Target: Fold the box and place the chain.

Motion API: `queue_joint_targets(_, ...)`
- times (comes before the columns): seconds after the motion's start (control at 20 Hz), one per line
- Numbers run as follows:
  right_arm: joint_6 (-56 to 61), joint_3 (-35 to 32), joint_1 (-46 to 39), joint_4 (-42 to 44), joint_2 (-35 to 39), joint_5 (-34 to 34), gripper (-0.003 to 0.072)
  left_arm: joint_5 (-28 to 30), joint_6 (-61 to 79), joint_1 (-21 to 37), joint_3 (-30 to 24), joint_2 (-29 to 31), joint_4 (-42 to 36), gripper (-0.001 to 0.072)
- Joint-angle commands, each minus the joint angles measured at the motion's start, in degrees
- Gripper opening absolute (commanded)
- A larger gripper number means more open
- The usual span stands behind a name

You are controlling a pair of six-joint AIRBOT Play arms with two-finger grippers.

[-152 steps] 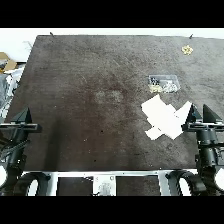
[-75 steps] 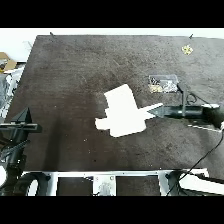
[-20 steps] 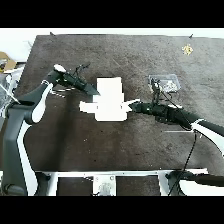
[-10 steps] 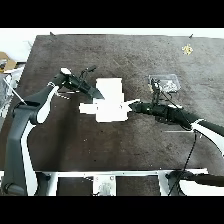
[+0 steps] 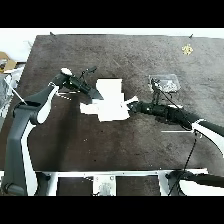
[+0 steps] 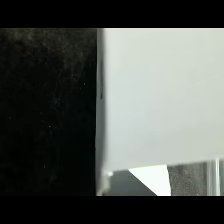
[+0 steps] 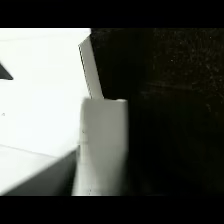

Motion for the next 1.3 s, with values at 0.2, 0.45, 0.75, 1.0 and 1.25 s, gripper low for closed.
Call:
queue_joint_targets(0.2,-3.5,0.0,-7.0,-1.7,7.5,0.6,0.0473,1.0,11.3,0.0,5.9,0.3,0.0,0.0010)
queue_joint_targets(0.45,-3.8,0.0,-10.6,-5.4,8.3,2.6,0.0391,7.0,25.9,0.0,6.8,1.2,0.2,0.0010)
queue_joint_targets(0.75,-6.6,0.0,-10.8,-7.0,8.3,2.5,0.0396,13.0,34.2,0.0,6.0,1.0,5.2,0.0010)
queue_joint_targets(1.0,-6.6,0.0,-10.8,-7.6,8.1,1.4,0.0395,15.1,36.7,0.0,6.0,0.8,5.2,0.0010)
queue_joint_targets(1.25,-8.5,0.0,-10.8,-9.6,8.1,1.7,0.0396,16.1,42.5,0.0,1.2,0.8,4.3,0.0010)
